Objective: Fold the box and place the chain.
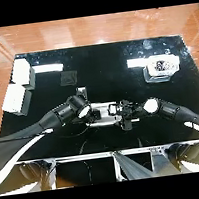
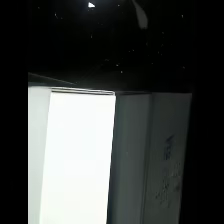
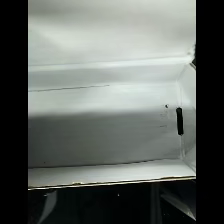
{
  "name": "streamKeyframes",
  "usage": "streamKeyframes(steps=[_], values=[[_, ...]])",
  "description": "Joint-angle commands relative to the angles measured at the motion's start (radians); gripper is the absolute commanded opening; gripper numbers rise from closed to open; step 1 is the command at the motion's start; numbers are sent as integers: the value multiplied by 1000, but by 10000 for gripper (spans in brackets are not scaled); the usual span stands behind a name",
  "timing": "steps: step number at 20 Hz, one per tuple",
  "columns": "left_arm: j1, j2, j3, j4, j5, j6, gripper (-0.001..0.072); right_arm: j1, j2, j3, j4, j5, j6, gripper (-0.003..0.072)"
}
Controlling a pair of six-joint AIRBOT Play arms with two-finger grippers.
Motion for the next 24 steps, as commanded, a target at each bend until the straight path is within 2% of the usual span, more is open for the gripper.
streamKeyframes(steps=[1, 9, 10, 11, 15, 16, 17, 18, 22, 23, 24], values=[[1, 1, 11, -6, -6, 0, 296, 0, 0, 0, 1, 1, 2, 402], [11, 3, 22, 0, -22, 7, 293, 0, 0, 0, 1, 1, 2, 403], [11, 1, 22, -2, -22, 7, 266, 0, 0, 0, 1, 1, 2, 403], [11, -2, 21, -2, -22, 7, 190, 0, 0, 0, 1, 1, 2, 402], [11, -13, 21, -26, -18, 7, 173, 0, 0, 0, 1, 1, 2, 403], [11, -13, 21, -26, -18, 7, 108, 0, 0, 0, 1, 1, 2, 403], [11, -13, 21, -26, -19, 7, 88, 0, 0, 0, 1, 1, 2, 403], [11, -13, 21, -29, -19, 8, 24, 0, 0, 0, 1, 1, 2, 403], [11, -13, 21, -32, -19, 11, 20, 0, 0, 0, 2, 3, 5, 406], [11, -13, 21, -32, -19, 11, 20, 0, 0, 0, 2, 5, 13, 508], [11, -13, 21, -32, -19, 13, 20, 0, 1, 1, 1, 4, 21, 716]])
